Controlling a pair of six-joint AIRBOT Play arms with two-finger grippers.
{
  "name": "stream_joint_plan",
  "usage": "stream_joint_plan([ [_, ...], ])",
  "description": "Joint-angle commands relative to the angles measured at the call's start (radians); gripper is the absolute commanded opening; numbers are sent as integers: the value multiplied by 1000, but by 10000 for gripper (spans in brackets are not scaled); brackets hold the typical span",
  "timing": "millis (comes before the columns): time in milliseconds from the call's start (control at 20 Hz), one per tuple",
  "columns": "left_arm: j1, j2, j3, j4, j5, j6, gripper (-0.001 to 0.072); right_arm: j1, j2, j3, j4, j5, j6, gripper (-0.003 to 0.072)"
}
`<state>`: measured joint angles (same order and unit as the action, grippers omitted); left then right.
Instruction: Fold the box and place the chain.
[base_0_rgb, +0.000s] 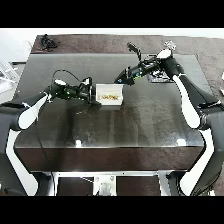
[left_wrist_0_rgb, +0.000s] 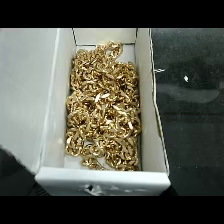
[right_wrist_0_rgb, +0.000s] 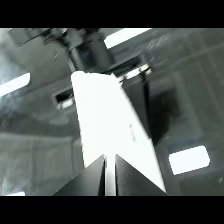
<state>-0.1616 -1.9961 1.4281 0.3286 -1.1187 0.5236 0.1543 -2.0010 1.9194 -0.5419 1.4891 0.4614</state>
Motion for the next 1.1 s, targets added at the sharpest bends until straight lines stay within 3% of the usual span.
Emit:
stream_joint_plan([
  [0,0,1,0,0,0,0,417,26,-4,16,-69,38,17,92],
  [100,0,1,0,0,0,0,417,39,-8,16,-82,21,16,94],
  [200,0,1,0,0,0,0,417,44,-10,16,-99,-1,10,227],
  [400,0,1,0,0,0,0,417,53,-11,16,-100,-7,10,244],
  [500,0,1,0,0,0,0,417,57,-13,16,-100,-7,10,380],
  [550,0,1,0,0,0,0,417,61,-13,15,-103,-8,9,411],
  [1050,0,1,0,0,0,0,417,69,-26,5,-140,0,-51,404],
])
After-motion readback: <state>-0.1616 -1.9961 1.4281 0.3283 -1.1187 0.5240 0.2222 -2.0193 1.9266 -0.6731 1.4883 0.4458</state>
